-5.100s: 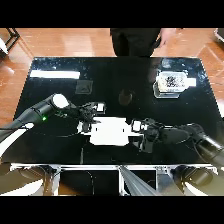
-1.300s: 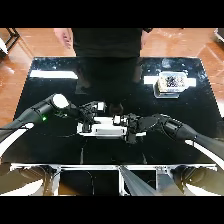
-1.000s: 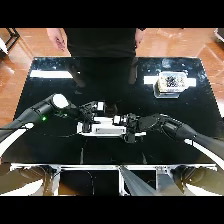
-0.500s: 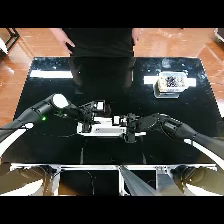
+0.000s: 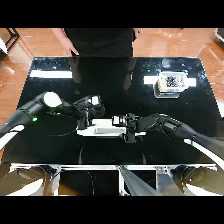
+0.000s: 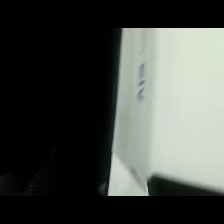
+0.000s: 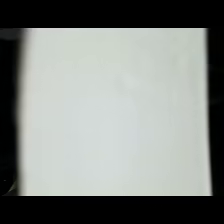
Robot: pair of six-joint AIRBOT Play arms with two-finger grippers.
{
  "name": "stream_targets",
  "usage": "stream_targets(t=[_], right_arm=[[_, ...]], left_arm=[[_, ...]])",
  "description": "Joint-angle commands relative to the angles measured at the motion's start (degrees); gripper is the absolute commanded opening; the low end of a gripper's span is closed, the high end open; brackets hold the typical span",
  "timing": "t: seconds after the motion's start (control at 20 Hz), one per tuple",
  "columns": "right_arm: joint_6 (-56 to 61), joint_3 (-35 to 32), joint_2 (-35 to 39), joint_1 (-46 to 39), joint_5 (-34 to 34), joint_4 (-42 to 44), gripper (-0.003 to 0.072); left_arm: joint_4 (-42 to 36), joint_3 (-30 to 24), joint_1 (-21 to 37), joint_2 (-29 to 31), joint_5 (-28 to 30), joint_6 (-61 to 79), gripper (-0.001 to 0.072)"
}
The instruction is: Fold the box and place the chain.
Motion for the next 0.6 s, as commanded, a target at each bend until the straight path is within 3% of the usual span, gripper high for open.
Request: stream_targets(t=[0.0, 0.05, 0.1, 0.15, 0.2, 0.25, 0.35, 0.45, 0.55], right_arm=[[0.02, 0.02, -0.04, 0.04, -0.57, -0.24, 0.0418], [0.02, 0.02, -0.04, 0.04, -0.52, -0.26, 0.0418], [0.02, 0.02, -0.04, 0.04, -0.5, -0.26, 0.0418], [0.02, 0.02, -0.04, 0.04, -0.52, -0.26, 0.0418], [0.02, 0.02, -0.04, 0.04, -0.52, -0.26, 0.0418], [0.02, 0.02, -0.04, 0.04, -0.52, -0.24, 0.0418], [0.02, 0.02, -0.04, 0.04, -0.52, -0.26, 0.0419], [0.02, 0.02, -0.04, 0.04, -0.57, -0.24, 0.0418], [0.02, 0.02, -0.04, 0.04, -0.55, -0.24, 0.0419]], left_arm=[[2.43, 0.07, 5.68, 7.54, -3.48, -12.61, 0.0639], [2.49, 0.04, 7.04, 9.66, -6.78, -18.05, 0.0623], [2.54, 0.04, 8.04, 11.41, -10.88, -23.61, 0.0517], [2.54, 0.04, 8.7, 12.81, -15.89, -27.93, 0.0221], [2.49, 0.02, 8.81, 13.66, -21.0, -29.14, 0.002], [0.44, -0.44, 8.39, 14.27, -25.07, -29.86, 0.0019], [-6.16, -3.58, 5.62, 15.47, -24.39, -29.86, 0.0019], [-9.29, -7.43, 0.42, 15.78, -16.7, -28.52, 0.0019], [-13.4, -11.13, -4.98, 15.47, -4.11, -26.38, 0.002]])
